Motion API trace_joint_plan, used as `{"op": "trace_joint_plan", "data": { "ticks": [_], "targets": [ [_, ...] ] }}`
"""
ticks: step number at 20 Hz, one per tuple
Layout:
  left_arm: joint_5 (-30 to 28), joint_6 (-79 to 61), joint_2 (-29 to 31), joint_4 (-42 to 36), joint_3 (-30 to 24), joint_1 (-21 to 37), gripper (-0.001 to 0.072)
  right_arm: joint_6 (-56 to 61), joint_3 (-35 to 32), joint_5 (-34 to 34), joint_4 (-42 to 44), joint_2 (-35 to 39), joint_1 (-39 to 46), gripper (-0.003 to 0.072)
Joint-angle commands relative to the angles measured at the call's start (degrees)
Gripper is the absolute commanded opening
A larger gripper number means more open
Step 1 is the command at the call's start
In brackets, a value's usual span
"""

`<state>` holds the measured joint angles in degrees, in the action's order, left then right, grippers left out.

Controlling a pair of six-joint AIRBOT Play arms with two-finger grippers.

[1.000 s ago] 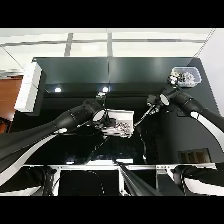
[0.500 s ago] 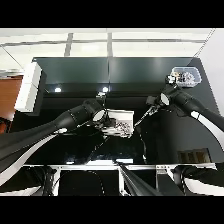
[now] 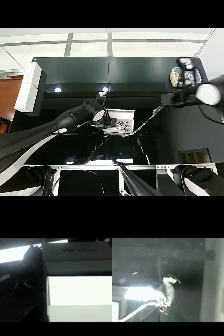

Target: Fold the box and place the chain.

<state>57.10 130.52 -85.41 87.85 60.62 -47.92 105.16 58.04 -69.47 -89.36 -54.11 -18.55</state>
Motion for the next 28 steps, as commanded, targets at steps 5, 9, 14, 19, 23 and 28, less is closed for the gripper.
{"op": "trace_joint_plan", "data": {
  "ticks": [5, 9, 14, 19, 23, 28],
  "targets": [
    [-0.04, -0.02, -0.02, -0.04, 0.0, 0.0, 0.0028, -9.55, 14.97, -7.82, 17.88, 7.89, -0.02, 0.0013],
    [-0.04, -0.02, -0.02, -0.04, 0.0, 0.0, 0.0028, -12.0, 21.9, -6.19, 23.65, 7.89, -0.02, 0.0013],
    [-0.07, -0.02, -0.02, -0.07, 0.0, -0.04, 0.0028, -14.16, 26.27, -1.81, 26.71, 7.87, -0.02, 0.0013],
    [-0.07, -0.02, -0.02, -0.07, 0.0, -0.07, 0.0028, -14.82, 28.26, 2.34, 27.23, 7.82, -0.02, 0.0013],
    [-0.11, -0.02, -0.02, -0.07, 0.0, -0.07, 0.0028, -16.85, 28.26, 5.97, 33.09, 7.61, -0.02, 0.0013],
    [-0.07, -0.02, -0.02, -0.07, 0.0, -0.07, 0.0028, -17.79, 28.06, 1.7, 34.99, 3.89, -0.09, 0.0013]
  ]
}}
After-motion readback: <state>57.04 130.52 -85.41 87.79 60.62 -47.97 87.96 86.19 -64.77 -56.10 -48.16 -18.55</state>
